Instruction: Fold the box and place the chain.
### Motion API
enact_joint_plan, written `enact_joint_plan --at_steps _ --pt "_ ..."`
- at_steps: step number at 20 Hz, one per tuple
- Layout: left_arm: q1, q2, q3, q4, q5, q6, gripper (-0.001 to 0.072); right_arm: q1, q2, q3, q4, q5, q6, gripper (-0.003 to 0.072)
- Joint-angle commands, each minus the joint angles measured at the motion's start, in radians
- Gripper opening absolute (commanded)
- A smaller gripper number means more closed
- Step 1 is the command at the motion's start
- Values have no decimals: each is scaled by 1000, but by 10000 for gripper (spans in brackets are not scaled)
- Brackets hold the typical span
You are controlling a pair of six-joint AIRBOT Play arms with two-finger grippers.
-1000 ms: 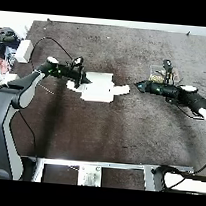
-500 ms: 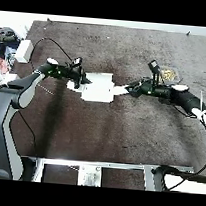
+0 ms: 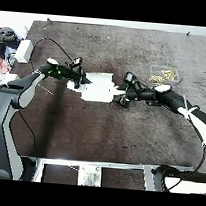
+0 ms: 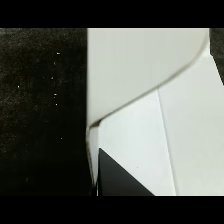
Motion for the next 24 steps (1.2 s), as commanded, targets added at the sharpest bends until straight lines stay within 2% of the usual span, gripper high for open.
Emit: enact_joint_plan --at_steps 1,9,16,22,24 --pt "0 -1 0 -2 1 0 13 59 -42 18 -137 -45 -26 685" --pt "0 -1 0 -14 0 0 13 154 -77 21 -203 -229 24 682" --pt "0 -1 0 -14 1 0 13 162 -82 23 -166 -391 34 683" --pt "0 -1 0 -14 1 0 13 150 -42 63 -154 -327 53 683" --pt "0 -1 0 -14 1 0 13 124 -51 105 -154 -267 53 682"
